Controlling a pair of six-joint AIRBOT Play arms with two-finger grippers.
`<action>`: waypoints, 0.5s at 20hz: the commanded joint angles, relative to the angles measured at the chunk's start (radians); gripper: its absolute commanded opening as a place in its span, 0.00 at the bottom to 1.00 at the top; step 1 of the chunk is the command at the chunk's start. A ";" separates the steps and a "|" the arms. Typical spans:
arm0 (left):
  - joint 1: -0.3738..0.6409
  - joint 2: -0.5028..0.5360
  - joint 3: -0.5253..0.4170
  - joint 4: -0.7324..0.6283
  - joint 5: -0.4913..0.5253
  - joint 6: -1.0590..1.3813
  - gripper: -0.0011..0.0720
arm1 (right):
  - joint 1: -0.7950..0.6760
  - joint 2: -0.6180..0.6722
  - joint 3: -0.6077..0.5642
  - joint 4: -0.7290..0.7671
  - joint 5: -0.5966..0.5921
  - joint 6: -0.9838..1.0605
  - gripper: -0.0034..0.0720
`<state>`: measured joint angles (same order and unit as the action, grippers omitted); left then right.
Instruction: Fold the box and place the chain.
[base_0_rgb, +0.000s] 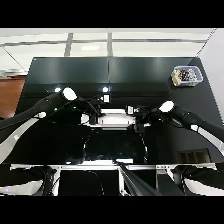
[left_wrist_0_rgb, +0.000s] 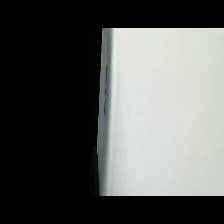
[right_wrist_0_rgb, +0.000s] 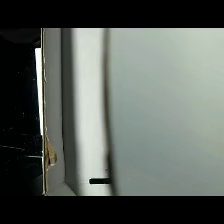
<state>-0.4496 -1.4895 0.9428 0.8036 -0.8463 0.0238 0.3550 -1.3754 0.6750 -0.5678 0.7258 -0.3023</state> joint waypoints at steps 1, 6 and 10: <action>0.001 -0.001 0.000 0.000 0.001 -0.001 0.06 | 0.000 -0.001 0.000 -0.001 -0.002 -0.001 0.61; 0.001 0.002 0.000 0.000 -0.002 -0.012 0.06 | 0.000 -0.001 0.000 -0.001 -0.002 -0.001 0.61; 0.003 0.053 0.000 0.007 -0.008 -0.077 1.00 | 0.000 0.000 0.000 -0.002 -0.002 -0.001 0.61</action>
